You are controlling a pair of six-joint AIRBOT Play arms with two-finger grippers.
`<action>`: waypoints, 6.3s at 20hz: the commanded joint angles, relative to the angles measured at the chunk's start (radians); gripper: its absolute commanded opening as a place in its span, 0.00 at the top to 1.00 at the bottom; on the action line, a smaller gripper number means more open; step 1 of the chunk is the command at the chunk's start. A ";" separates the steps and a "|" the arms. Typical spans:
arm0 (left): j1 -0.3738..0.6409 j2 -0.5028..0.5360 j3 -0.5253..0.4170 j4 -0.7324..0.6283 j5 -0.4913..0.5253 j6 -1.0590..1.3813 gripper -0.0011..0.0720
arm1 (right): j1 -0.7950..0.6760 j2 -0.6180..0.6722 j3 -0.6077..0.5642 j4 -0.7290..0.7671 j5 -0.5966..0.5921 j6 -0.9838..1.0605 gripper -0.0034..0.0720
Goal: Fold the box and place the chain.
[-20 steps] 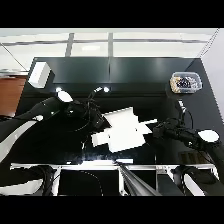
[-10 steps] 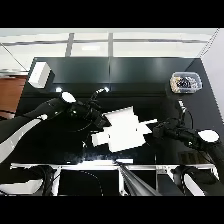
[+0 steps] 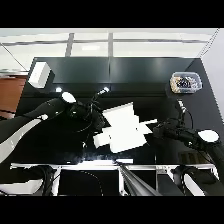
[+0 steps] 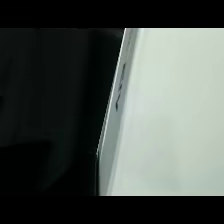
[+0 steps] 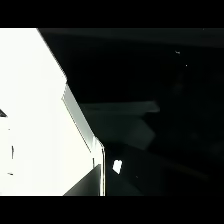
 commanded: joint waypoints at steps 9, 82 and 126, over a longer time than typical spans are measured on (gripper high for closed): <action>-0.009 0.035 0.060 0.164 -0.013 0.146 0.95 | -0.064 0.001 0.169 -0.309 0.145 -0.010 0.13; -0.174 0.069 0.022 0.365 0.253 0.303 0.95 | 0.284 -0.306 0.261 -0.143 0.099 -0.798 0.13; -0.174 0.085 0.023 0.362 0.204 0.295 0.70 | 0.350 -0.383 0.198 -0.248 -0.066 -0.838 0.32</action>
